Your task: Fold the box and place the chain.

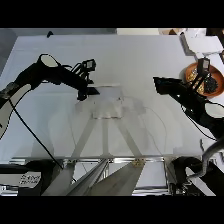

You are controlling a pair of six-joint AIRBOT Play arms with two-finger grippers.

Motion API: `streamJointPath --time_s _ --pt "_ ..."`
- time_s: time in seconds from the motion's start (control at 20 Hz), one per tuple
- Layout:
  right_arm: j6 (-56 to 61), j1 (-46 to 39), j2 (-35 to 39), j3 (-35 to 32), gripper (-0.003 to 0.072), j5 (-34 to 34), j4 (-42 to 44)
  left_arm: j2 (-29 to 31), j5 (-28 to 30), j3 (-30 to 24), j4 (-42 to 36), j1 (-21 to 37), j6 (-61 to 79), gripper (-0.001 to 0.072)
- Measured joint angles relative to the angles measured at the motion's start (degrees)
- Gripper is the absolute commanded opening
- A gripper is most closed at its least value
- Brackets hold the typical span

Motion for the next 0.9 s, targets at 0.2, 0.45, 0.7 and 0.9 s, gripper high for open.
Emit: streamJointPath --time_s 0.2,0.45,0.7,0.9 --pt "0.00 0.00 -0.02 0.00 0.0495 0.20 -0.13 -2.51 1.92 -0.07 1.11 -0.28 2.62 0.0002" --pt "0.00 0.00 -0.02 0.00 0.0495 0.31 -0.15 -5.55 3.63 -0.04 2.49 -0.35 3.48 0.0000" --pt "0.00 0.00 0.00 0.00 0.0495 0.33 -0.17 -7.19 4.00 -0.04 2.38 -0.35 3.74 0.0002" --pt "0.00 0.00 0.00 0.00 0.0496 0.31 -0.17 -7.52 4.02 -0.04 2.51 -0.35 3.80 0.0012"
